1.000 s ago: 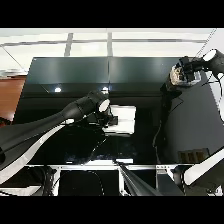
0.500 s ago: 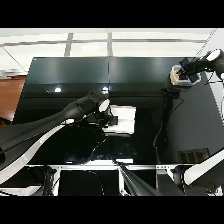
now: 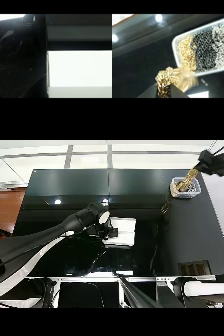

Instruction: Fold the box and place the chain.

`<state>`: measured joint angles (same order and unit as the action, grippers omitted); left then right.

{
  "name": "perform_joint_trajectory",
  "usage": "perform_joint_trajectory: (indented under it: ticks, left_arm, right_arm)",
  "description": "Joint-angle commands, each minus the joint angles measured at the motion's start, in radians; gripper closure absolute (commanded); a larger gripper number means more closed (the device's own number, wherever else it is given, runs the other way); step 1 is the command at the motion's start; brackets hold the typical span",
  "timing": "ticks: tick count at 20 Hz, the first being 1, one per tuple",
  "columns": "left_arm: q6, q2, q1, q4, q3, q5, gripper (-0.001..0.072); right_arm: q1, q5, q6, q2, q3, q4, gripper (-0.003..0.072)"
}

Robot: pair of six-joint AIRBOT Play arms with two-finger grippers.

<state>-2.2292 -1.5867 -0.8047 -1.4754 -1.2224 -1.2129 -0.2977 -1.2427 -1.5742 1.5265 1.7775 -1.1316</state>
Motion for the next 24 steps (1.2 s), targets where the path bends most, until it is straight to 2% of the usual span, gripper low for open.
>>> perform_joint_trajectory:
  ticks: [1,9,13,17,20,22,24]
  left_arm:
    - [0.0,0.0,0.0,-0.001,-0.001,0.004,0.0682]
    - [0.0,0.0,0.0,-0.001,-0.001,0.003,0.0682]
    - [0.0,0.0,0.0,-0.001,-0.001,0.004,0.0682]
    - [0.0,0.0,0.0,-0.001,-0.001,0.005,0.0681]
    - [0.0,0.0,0.0,-0.001,-0.001,0.004,0.0682]
    - [0.0,0.0,0.0,-0.001,-0.001,0.004,0.0682]
    - [0.0,0.0,0.0,-0.002,-0.001,0.005,0.0682]
  right_arm:
    - [0.0,-0.077,0.047,-0.179,0.0,-0.003,0.0678]
    - [0.018,-0.172,0.066,-0.465,-0.012,0.114,0.0677]
    - [0.056,-0.278,0.106,-0.55,-0.015,0.195,0.0677]
    - [0.16,-0.421,0.114,-0.577,-0.015,0.277,0.0677]
    - [0.274,-0.484,0.114,-0.576,-0.038,0.3,0.0677]
    - [0.35,-0.474,0.113,-0.576,-0.079,0.351,0.0677]
    - [0.418,-0.411,0.113,-0.576,-0.149,0.407,0.0677]
